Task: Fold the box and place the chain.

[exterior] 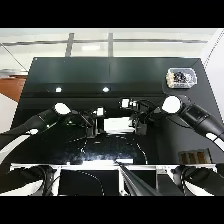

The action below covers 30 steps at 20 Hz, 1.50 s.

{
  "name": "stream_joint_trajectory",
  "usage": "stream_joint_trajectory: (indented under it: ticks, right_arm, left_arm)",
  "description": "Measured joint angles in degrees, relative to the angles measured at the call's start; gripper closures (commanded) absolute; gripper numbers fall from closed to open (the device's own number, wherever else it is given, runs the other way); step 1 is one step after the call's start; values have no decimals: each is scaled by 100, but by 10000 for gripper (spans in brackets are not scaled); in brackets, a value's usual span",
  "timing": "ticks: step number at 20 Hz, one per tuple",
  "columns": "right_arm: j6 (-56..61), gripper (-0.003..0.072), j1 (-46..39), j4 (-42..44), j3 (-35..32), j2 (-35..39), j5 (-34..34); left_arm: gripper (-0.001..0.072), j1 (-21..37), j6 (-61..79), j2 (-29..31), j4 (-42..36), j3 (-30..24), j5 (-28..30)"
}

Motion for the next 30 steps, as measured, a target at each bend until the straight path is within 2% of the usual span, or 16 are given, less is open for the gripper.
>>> stream_joint_trajectory:
  ticks: [20,21,22,30]
  right_arm:
    - [63,454,0,28,-52,-26,9]
    - [66,369,0,31,-81,-28,7]
    - [66,313,0,26,-98,-26,-7]
    - [337,312,-46,2,-68,31,-221]
  left_arm:
    - [316,0,2,0,2,0,-4]
    - [316,0,2,0,2,0,-4]
    - [316,0,7,0,2,0,-4]
    - [316,0,-9,0,-2,0,-4]
